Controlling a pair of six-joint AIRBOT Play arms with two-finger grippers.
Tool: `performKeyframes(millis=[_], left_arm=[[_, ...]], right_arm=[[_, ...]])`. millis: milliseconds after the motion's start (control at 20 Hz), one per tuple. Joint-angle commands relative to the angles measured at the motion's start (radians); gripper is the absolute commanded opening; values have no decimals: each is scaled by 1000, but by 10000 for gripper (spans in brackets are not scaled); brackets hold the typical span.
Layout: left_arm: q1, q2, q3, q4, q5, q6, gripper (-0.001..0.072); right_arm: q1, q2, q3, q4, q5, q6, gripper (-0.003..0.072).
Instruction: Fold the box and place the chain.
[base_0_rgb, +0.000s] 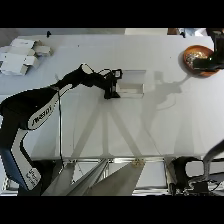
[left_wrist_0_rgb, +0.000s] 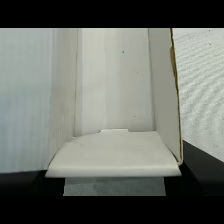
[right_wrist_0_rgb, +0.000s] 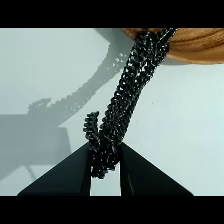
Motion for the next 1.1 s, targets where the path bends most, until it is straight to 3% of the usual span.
performKeyframes(millis=[0, 400, 1050], left_arm=[[0, 0, 1, 0, 0, 0, 421], [0, 0, 1, 0, 0, 0, 421], [0, 0, 1, 0, 0, 0, 421]], right_arm=[[53, 94, -104, 17, 12, -17, 17], [209, 140, -222, 47, 77, -24, 16], [455, 151, -226, 254, 69, -94, 16]])
